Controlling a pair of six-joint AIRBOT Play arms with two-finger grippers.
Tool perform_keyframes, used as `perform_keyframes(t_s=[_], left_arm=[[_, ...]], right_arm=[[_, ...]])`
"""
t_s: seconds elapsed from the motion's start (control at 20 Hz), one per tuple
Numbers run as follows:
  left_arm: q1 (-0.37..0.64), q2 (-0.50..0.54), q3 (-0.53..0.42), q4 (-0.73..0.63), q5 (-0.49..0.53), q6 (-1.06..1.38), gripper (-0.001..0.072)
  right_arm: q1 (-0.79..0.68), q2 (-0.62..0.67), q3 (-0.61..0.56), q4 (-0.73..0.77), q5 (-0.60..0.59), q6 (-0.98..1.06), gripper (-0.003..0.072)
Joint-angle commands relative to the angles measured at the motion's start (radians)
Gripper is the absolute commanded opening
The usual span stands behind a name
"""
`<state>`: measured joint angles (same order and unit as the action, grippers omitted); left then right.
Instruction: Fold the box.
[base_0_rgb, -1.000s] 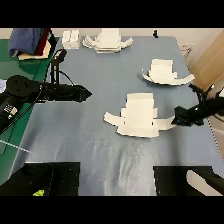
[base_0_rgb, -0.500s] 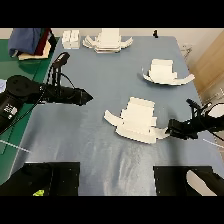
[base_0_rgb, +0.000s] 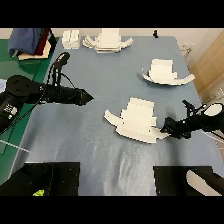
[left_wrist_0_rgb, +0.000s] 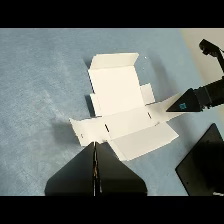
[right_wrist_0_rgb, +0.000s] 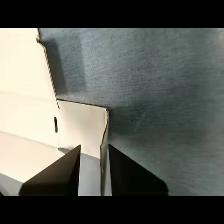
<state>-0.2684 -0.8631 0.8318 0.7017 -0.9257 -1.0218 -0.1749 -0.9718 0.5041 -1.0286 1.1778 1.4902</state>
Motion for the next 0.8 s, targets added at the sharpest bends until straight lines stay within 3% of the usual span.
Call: perform_keyframes(t_s=[0.0, 0.1, 0.2, 0.25, 0.3, 0.35, 0.5, 0.6, 0.75], left_arm=[[0.000, 0.001, 0.000, 0.000, -0.001, 0.000, 0.0017], [0.000, 0.001, 0.000, 0.000, -0.002, 0.000, 0.0017], [0.000, 0.002, 0.000, 0.000, -0.002, 0.000, 0.0018], [0.000, 0.003, 0.000, 0.000, 0.000, 0.001, 0.0182], [0.001, 0.004, 0.000, -0.001, 0.002, -0.001, 0.0497], [0.002, 0.004, 0.000, -0.005, 0.001, -0.002, 0.0527], [0.002, 0.001, 0.000, 0.003, 0.002, -0.090, 0.0521], [0.003, -0.026, 0.006, 0.063, -0.018, -0.157, 0.0521], [0.044, -0.145, 0.052, 0.078, -0.096, -0.183, 0.0522]], right_arm=[[0.001, -0.035, -0.002, 0.021, -0.002, -0.007, 0.0217], [0.002, -0.062, -0.002, 0.066, 0.011, -0.045, 0.0215], [0.005, -0.063, -0.002, 0.128, 0.014, -0.094, 0.0152], [0.010, -0.061, -0.002, 0.153, 0.010, -0.115, 0.0080], [0.018, -0.061, -0.002, 0.186, 0.010, -0.153, 0.0004], [0.028, -0.061, -0.002, 0.240, 0.010, -0.203, 0.0005], [0.091, -0.029, -0.002, 0.382, 0.009, -0.370, 0.0004], [0.163, 0.035, -0.016, 0.358, -0.014, -0.412, 0.0004], [0.272, 0.183, -0.084, 0.267, -0.117, -0.418, 0.0004]])
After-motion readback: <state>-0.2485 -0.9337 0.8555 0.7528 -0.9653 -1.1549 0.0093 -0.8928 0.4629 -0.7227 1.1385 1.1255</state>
